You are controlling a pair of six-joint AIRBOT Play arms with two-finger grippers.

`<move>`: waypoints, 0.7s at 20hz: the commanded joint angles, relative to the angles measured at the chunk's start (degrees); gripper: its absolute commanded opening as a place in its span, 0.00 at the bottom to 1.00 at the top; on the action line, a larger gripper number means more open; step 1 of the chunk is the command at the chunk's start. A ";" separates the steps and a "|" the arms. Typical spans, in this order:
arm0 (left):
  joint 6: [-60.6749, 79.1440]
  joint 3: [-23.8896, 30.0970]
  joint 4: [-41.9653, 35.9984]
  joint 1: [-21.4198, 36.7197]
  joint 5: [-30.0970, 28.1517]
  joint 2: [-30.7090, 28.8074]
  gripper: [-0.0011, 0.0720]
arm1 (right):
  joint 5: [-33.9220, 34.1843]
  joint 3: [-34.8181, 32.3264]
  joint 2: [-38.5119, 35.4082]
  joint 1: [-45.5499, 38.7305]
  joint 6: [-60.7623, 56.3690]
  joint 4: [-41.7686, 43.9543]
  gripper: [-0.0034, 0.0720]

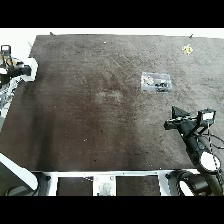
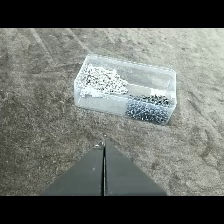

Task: Fold the box and place the chain.

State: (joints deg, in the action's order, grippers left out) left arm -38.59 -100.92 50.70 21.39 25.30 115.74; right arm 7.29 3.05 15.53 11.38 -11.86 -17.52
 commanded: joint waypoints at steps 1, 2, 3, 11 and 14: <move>-0.57 -5.60 0.13 0.02 7.52 -0.04 1.00 | -0.02 0.00 -0.04 0.04 0.00 0.00 0.05; -1.09 -8.24 0.20 0.02 9.51 -0.09 1.00 | -0.02 0.00 -0.04 0.04 0.00 0.00 0.06; -2.62 -10.95 0.66 0.02 10.60 -0.09 1.00 | 0.00 0.00 -0.04 0.04 0.00 0.00 0.06; -10.01 -16.87 2.78 0.02 16.44 -9.31 0.23 | 0.07 0.00 -0.04 0.04 0.02 -0.02 0.05; -9.86 -15.26 -3.91 -0.09 19.39 -12.00 0.02 | 0.07 0.00 -0.04 0.04 0.02 -0.02 0.06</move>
State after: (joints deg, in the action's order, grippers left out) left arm -47.94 -117.03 51.90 21.39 41.78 106.59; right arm 7.31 3.07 15.53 11.38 -11.84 -17.52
